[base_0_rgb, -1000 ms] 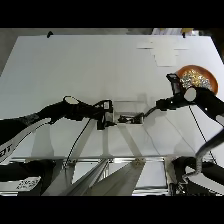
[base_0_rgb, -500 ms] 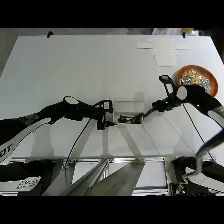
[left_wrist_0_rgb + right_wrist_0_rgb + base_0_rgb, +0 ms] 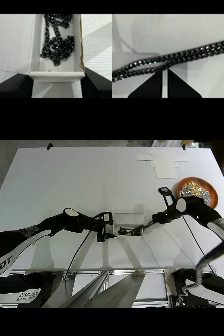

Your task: Fold the box and place the chain.

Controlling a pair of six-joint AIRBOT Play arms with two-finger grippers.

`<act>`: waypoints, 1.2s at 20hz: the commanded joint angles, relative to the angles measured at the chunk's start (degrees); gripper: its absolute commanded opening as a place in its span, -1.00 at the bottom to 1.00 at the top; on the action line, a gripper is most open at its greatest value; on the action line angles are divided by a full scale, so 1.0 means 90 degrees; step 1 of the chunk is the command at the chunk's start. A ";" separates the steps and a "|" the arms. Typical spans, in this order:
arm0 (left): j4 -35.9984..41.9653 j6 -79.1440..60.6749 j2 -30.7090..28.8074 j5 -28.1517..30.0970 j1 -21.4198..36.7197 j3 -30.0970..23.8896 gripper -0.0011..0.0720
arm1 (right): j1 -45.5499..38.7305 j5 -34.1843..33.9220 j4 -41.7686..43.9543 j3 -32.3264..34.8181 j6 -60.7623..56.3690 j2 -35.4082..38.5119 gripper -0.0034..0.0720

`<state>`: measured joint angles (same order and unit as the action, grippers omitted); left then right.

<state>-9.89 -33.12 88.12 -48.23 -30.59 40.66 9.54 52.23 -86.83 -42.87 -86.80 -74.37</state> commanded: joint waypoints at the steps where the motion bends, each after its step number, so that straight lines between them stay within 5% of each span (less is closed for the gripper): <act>1: 0.0000 -0.0002 0.0000 0.0000 0.0002 0.0005 -0.40 | 0.0005 0.0129 -0.0002 0.0002 0.0134 0.0284 -0.89; 9: 0.0000 -0.0002 0.0000 0.0000 0.0002 0.0005 -0.40 | 0.0005 0.0321 0.0010 0.0005 0.0192 0.1343 -0.88; 11: -0.0002 -0.0002 0.0000 0.0000 0.0002 0.0005 -0.40 | 0.0005 0.0270 0.0051 0.0005 0.0119 0.1258 -0.36; 12: 0.0000 -0.0002 0.0000 0.0000 0.0002 0.0005 -0.40 | 0.0005 0.0209 0.0051 0.0010 0.0119 0.1205 -0.30; 24: -0.0002 -0.0002 0.0000 0.0000 0.0002 0.0005 -0.40 | 0.0005 -0.0087 0.0029 0.0017 -0.0165 0.0015 -0.34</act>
